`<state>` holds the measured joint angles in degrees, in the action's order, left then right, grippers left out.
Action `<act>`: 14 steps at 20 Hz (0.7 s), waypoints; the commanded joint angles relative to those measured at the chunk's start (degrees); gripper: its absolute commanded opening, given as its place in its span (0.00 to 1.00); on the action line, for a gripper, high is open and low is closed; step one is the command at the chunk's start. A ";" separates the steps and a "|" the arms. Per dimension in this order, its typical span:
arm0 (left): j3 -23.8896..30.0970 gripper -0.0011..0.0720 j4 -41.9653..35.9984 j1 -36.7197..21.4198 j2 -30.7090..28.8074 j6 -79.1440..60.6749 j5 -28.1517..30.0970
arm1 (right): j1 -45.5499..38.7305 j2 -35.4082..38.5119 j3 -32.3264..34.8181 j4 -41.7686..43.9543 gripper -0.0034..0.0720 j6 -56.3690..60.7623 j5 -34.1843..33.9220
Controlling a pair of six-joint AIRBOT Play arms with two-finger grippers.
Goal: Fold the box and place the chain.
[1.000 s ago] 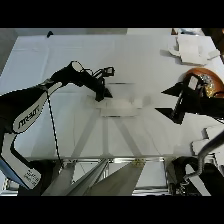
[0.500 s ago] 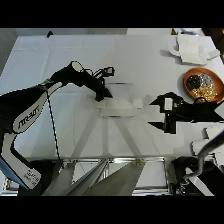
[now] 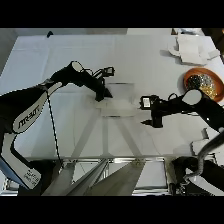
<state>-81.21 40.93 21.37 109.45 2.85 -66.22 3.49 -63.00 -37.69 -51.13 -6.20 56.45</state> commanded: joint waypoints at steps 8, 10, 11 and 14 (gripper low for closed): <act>0.02 0.03 0.00 0.04 0.04 0.00 0.00 | 0.07 -12.70 0.02 8.02 0.97 -9.57 -17.14; 0.02 0.03 0.00 0.04 0.04 0.00 0.00 | 0.07 -13.51 0.02 12.31 0.97 -11.02 -18.40; 0.02 0.03 0.00 0.04 0.04 0.00 0.00 | 0.07 -13.88 0.02 14.56 0.97 -12.20 -18.75; 0.02 0.03 0.00 0.04 0.04 0.00 0.00 | 0.09 -14.34 0.02 19.12 0.97 -14.88 -17.46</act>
